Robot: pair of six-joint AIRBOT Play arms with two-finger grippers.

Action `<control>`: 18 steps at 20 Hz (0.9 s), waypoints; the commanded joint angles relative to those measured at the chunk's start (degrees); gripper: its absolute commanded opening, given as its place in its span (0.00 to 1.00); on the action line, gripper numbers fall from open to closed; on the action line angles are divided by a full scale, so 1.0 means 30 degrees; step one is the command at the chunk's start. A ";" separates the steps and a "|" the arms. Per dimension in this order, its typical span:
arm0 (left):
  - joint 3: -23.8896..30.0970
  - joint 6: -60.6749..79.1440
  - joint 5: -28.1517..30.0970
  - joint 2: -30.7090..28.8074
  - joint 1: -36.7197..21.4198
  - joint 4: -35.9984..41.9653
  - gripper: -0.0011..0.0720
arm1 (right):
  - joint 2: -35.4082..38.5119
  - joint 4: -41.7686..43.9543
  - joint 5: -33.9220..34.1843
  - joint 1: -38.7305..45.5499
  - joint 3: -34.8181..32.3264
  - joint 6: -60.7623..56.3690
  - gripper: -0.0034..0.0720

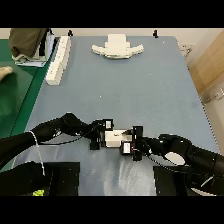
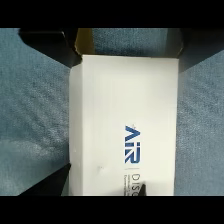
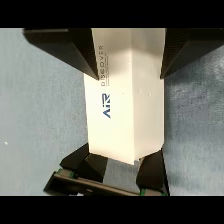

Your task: Fold the box.

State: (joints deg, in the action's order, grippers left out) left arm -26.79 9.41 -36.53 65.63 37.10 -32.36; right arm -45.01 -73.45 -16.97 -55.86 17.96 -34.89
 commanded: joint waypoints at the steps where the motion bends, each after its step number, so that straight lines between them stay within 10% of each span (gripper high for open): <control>1: -0.0015 0.0000 0.0007 0.0000 0.0007 0.0000 0.57 | -0.0248 -0.0474 0.0182 0.0007 -0.0015 0.0007 0.81; 18: -0.0015 0.0000 0.0007 0.0000 0.0007 0.0000 0.57 | 0.2011 -0.2040 0.0539 0.0007 0.0015 0.0007 0.76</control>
State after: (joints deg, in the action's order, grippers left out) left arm -26.79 9.41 -36.47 65.65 37.10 -32.34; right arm -39.59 -78.94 -15.31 -55.83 17.93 -34.81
